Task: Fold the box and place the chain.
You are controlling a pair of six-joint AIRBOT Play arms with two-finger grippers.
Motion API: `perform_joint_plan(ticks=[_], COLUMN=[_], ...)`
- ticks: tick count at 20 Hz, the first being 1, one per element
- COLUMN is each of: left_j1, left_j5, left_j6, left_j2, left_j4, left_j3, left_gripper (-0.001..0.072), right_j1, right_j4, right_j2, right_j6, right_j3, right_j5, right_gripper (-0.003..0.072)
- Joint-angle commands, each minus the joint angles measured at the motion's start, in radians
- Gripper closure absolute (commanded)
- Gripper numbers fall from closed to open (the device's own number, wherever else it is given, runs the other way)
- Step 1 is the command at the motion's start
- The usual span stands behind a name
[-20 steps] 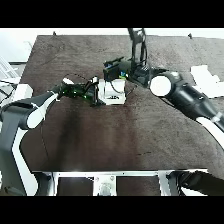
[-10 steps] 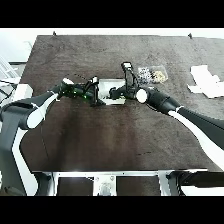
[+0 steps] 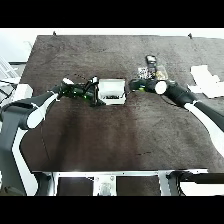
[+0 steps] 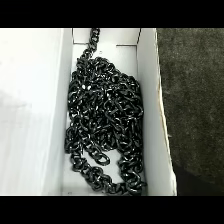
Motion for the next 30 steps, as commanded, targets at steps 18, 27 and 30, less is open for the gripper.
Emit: perform_joint_plan(ticks=[18,27,30], left_j1=[0.0,0.0,0.0], left_j5=[0.003,0.0,0.0], left_j6=[0.0,0.0,0.0], left_j2=[0.001,0.001,0.001], left_j4=[0.0,0.0,0.0], left_j3=[0.0,0.0,0.0], left_gripper=[0.0356,0.0357,0.0356], right_j1=[-0.129,0.109,0.193], right_j4=[0.388,0.172,0.158], right_j2=[-0.155,0.413,0.471], right_j6=[-0.404,-0.399,-0.393], right_j3=[0.256,0.254,0.254], right_j5=[0.069,0.068,0.068], right_gripper=[0.0674,0.0675,0.0674])
